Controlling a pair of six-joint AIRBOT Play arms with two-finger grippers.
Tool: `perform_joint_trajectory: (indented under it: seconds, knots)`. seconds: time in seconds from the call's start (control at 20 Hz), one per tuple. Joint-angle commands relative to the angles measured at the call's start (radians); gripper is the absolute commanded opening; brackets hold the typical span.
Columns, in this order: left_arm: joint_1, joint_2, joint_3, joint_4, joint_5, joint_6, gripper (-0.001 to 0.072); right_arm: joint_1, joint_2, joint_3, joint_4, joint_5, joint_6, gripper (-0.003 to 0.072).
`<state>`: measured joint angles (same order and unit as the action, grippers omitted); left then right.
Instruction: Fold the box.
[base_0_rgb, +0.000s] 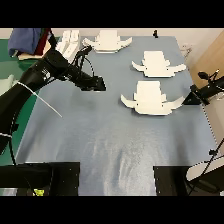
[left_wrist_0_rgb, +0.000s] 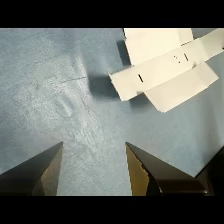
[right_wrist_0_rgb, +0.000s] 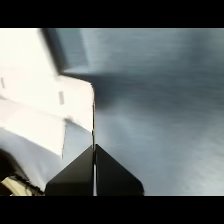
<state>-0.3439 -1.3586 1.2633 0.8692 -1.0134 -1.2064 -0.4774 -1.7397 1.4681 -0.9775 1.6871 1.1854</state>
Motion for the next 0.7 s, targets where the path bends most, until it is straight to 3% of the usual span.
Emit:
perform_joint_trajectory:
  seconds: [0.0, 0.2, 0.25, 0.3, 0.4, 0.45, 0.65]
  knots:
    - [0.003, 0.0, 0.001, -0.002, -0.003, 0.001, 0.0588, 0.037, 0.021, -0.031, 0.225, 0.048, -0.044, -0.0001]
    - [0.038, 0.004, 0.001, -0.026, -0.108, -0.008, 0.0584, 0.166, 0.184, -0.235, 0.226, -0.136, -0.051, -0.0002]
    - [0.054, 0.009, 0.001, -0.024, -0.148, -0.021, 0.0467, 0.205, 0.252, -0.315, 0.205, -0.197, -0.046, -0.0002]
    - [0.071, 0.016, 0.001, -0.024, -0.18, -0.021, 0.0284, 0.243, 0.327, -0.402, 0.18, -0.256, -0.026, -0.0002]
    - [0.099, 0.04, -0.002, -0.021, -0.229, 0.001, 0.0168, 0.32, 0.48, -0.57, 0.106, -0.341, 0.056, -0.0002]
    - [0.11, 0.054, -0.005, -0.018, -0.251, 0.029, 0.0017, 0.357, 0.555, -0.647, 0.057, -0.373, 0.113, -0.0002]
    - [0.127, 0.169, -0.095, -0.016, -0.23, 0.084, 0.0015, 0.456, 0.835, -0.903, -0.078, -0.502, 0.338, -0.0001]
